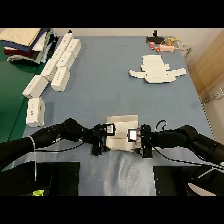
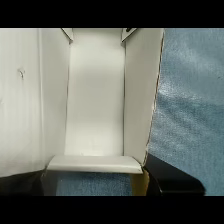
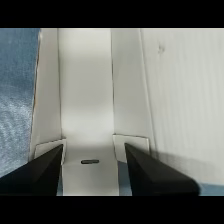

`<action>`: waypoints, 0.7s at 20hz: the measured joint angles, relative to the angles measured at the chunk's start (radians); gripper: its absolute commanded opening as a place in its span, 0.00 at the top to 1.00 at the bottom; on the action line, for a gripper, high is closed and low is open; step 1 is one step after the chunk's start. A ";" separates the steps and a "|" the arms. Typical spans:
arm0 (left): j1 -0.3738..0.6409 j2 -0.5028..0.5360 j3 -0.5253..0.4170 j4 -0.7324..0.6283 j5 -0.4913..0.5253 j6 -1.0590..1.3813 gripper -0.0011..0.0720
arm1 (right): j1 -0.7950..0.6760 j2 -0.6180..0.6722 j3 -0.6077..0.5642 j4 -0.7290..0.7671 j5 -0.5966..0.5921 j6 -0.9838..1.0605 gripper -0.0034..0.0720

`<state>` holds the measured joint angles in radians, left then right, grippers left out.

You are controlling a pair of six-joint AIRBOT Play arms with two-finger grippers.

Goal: Fold the box.

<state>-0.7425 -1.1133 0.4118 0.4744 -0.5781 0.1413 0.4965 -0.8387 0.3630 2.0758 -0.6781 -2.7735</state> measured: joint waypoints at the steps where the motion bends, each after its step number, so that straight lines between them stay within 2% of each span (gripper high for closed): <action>1: 0.000 0.000 0.000 0.000 0.000 0.000 0.27 | 0.000 -0.001 0.000 0.000 0.002 0.001 0.10; 2: 0.000 0.000 0.000 0.000 0.000 0.000 0.27 | 0.001 -0.001 0.000 -0.002 0.003 0.008 0.14; 3: 0.000 0.000 0.000 0.000 0.000 0.000 0.27 | 0.001 -0.001 0.002 -0.006 0.002 0.021 0.48; 4: 0.000 0.000 0.000 0.000 0.000 0.000 0.27 | 0.002 0.000 0.006 -0.018 -0.005 0.046 0.78; 5: 0.000 0.000 0.000 -0.001 0.000 0.000 0.27 | 0.002 0.002 0.013 -0.043 -0.036 0.080 0.80; 6: 0.000 0.000 0.000 -0.001 0.000 -0.001 0.27 | 0.002 0.009 0.024 -0.077 -0.072 0.131 0.95; 9: 0.000 0.000 0.000 -0.004 0.000 -0.003 0.27 | 0.002 0.037 0.065 -0.249 -0.182 0.389 0.95; 14: 0.000 0.000 0.000 -0.002 0.000 -0.002 0.27 | -0.021 0.130 0.124 -0.710 -0.401 1.009 0.95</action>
<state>-0.7425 -1.1133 0.4118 0.4725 -0.5781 0.1394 0.4755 -0.7090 0.4873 1.3663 -1.0794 -1.7641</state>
